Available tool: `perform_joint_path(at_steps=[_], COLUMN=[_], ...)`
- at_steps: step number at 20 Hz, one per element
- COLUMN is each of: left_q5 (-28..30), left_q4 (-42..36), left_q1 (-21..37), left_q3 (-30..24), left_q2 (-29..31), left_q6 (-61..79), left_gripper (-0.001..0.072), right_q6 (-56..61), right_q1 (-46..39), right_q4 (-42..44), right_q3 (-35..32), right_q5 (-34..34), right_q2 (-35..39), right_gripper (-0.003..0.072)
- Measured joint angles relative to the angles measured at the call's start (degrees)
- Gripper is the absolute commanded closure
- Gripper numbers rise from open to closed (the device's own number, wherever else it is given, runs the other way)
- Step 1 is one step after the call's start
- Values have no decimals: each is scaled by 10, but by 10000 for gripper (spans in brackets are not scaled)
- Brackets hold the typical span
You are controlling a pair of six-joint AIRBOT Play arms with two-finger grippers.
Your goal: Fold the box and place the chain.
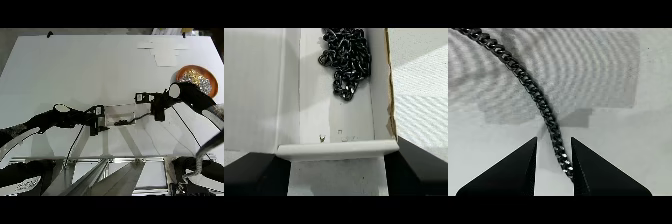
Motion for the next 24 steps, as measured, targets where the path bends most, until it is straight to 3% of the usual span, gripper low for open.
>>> perform_joint_path(at_steps=[7, 11, 19, 24], left_q5=[0, 0, 0, 0], left_q4=[0, 0, 0, 0], left_q1=[0, 0, 0, 0], left_q3=[0, 0, 0, 0], left_q2=[0, 0, 0, 0], left_q6=[0, 0, 0, 0], left_gripper=[642, 642, 642, 642], right_q6=[-10, -11, -12, -11], right_q1=[0, 0, 0, 0], right_q4=[3, 3, 11, 123], right_q3=[0, 0, -1, -1], right_q5=[-13, -18, 9, 42], right_q2=[-24, -30, 31, 121], right_gripper=[473, 669, 667, 667])
